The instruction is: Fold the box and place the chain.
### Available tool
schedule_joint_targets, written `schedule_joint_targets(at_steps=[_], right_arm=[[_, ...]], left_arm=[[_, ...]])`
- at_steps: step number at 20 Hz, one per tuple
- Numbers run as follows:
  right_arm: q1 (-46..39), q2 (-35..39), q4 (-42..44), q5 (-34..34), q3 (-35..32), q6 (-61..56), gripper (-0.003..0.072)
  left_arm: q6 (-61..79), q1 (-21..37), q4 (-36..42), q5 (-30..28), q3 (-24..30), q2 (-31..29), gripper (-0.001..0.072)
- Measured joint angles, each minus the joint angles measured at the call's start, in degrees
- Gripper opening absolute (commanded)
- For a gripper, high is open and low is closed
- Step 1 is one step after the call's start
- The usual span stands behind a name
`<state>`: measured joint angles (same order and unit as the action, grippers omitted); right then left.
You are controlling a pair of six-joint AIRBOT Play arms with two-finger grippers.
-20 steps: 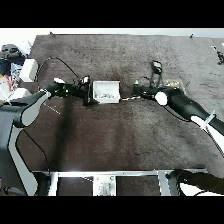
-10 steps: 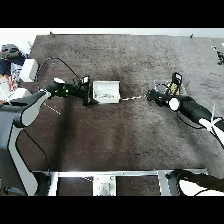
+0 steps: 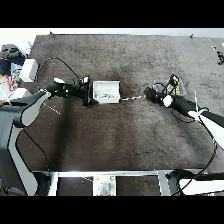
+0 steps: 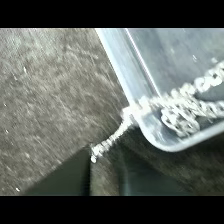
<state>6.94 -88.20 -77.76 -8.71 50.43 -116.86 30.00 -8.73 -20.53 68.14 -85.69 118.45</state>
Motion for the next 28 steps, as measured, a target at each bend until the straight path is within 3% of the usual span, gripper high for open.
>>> schedule_joint_targets(at_steps=[4, 13, 20, 28], right_arm=[[3.1, 2.5, 0.0, 0.0, 1.1, 0.4, 0.0008], [15.6, 17.4, -0.5, 2.1, 5.1, 4.7, 0.0009], [24.3, 19.4, -2.5, 2.5, 12.2, 6.9, 0.0009], [26.7, 19.6, -2.6, 4.2, 13.9, 7.7, 0.0009]], left_arm=[[0.0, 0.0, 0.0, 0.0, 0.0, 0.0, 0.0285], [0.0, 0.0, 0.0, 0.0, 0.0, 0.0, 0.0285], [0.0, 0.0, 0.0, 0.0, 0.0, 0.0, 0.0285], [0.0, 0.0, 0.0, 0.0, 0.0, 0.0, 0.0285]])
